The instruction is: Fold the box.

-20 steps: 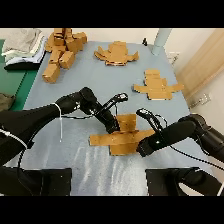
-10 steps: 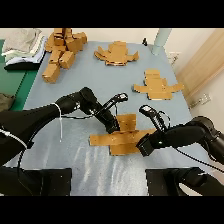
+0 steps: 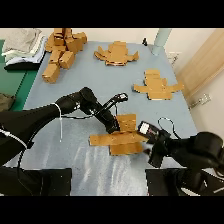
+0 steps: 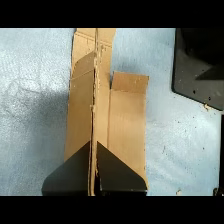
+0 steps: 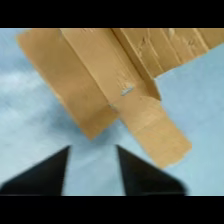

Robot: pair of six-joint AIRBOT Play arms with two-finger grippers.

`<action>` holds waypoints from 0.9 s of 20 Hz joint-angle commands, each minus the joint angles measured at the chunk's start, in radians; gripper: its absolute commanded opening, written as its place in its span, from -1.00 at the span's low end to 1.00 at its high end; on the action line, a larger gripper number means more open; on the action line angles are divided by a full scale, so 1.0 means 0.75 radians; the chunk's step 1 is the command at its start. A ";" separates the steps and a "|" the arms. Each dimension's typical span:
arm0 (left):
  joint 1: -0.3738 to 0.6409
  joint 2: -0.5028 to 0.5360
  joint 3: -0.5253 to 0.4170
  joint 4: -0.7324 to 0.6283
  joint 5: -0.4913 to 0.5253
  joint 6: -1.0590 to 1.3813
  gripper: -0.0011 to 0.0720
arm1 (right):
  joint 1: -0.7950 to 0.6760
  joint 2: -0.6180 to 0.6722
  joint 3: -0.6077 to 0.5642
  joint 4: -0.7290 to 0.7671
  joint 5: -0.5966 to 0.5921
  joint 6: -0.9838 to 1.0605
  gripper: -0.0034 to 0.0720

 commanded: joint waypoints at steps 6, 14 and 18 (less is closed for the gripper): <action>-0.001 -0.001 0.001 0.000 0.000 0.001 -0.93 | 0.131 -0.208 -0.141 -0.163 0.343 -0.167 0.55; -0.001 -0.001 0.001 0.000 0.000 0.001 -0.93 | 0.131 -0.357 -0.141 -0.094 0.373 -0.167 0.54; -0.001 -0.001 0.001 0.000 0.000 0.001 -0.94 | 0.131 -0.357 -0.141 -0.204 0.470 -0.160 0.54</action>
